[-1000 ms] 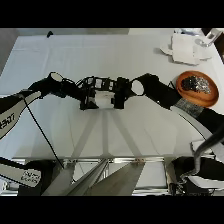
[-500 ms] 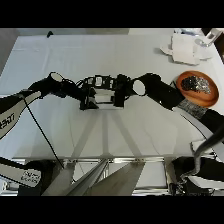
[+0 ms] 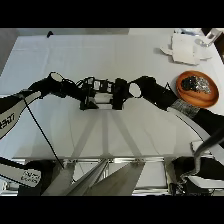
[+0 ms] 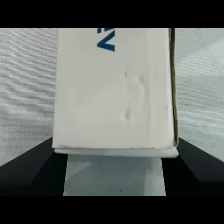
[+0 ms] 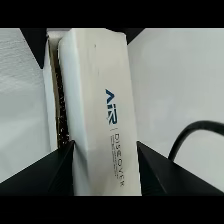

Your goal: Fold the box and place the chain.

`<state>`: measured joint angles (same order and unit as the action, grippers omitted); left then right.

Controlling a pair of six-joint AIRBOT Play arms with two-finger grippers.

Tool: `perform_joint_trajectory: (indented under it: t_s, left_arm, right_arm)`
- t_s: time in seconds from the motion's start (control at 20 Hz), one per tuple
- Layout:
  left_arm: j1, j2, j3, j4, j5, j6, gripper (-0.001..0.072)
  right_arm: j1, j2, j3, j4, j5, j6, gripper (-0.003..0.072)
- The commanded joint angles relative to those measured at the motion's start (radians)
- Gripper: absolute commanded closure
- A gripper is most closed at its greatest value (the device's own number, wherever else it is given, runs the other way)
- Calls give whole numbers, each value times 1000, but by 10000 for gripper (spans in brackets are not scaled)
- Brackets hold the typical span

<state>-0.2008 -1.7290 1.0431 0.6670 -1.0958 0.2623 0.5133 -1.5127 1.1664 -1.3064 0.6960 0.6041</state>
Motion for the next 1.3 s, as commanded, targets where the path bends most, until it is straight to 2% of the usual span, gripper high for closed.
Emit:
perform_joint_trajectory:
  t_s: [0.0, 0.4, 0.65, 1.05, 1.1, 1.2, 1.25]
  left_arm:
    - [0, 0, 0, 0, -1, 0, 314]
    - [0, 0, 0, 0, -1, 0, 314]
    - [0, 0, 0, 0, 0, 0, 314]
    - [0, 0, 0, 0, 0, -1, 314]
    - [0, 0, 0, 0, -1, -1, 314]
    - [0, 0, 0, 0, -1, -1, 314]
    - [0, 0, 0, 0, -1, -1, 314]
  right_arm:
    - [11, -3, 0, 13, 25, 1, 272]
    - [11, -3, 0, 31, 125, 1, 214]
    - [11, 5, 0, 16, 99, 0, 213]
    - [-2, 122, 0, -11, 101, 18, 232]
    - [-22, 130, 0, 18, 98, 61, 237]
    - [-103, 131, 0, 169, 97, 172, 249]
    - [-157, 129, 0, 274, 99, 234, 340]
